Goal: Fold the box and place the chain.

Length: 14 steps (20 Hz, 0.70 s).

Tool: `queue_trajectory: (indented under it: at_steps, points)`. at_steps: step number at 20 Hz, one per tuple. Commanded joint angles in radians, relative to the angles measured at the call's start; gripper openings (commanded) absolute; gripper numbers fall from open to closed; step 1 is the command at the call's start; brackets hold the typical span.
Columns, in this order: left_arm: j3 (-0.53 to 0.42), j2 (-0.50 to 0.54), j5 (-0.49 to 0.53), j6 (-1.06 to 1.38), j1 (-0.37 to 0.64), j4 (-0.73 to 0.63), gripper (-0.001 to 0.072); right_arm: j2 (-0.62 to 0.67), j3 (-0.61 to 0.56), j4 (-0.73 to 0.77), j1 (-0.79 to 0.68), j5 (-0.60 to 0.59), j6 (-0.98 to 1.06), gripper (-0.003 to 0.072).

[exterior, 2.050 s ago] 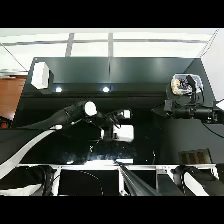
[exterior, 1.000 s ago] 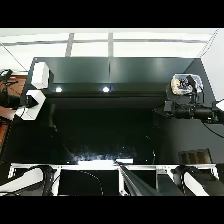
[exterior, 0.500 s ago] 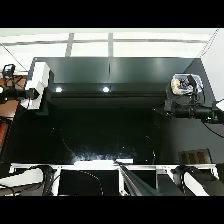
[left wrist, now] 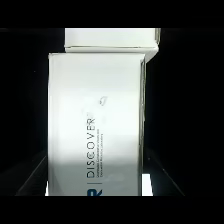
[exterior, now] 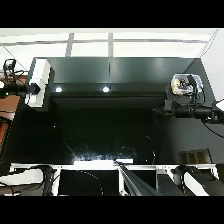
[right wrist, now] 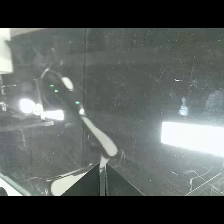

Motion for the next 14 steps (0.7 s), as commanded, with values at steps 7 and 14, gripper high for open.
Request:
queue_trajectory:
  at_steps: [7, 14]
  points:
    - [0.085, 0.307, -0.342, -0.325, 0.0, 0.01, 0.0546, 0.001, 0.001, -0.008, -0.003, -0.024, -0.012, 0.0045]
    - [-0.166, 0.636, -0.426, -0.373, -0.205, -0.076, 0.0025, 0.175, -0.003, -0.289, -0.109, -0.028, -0.013, 0.0046]
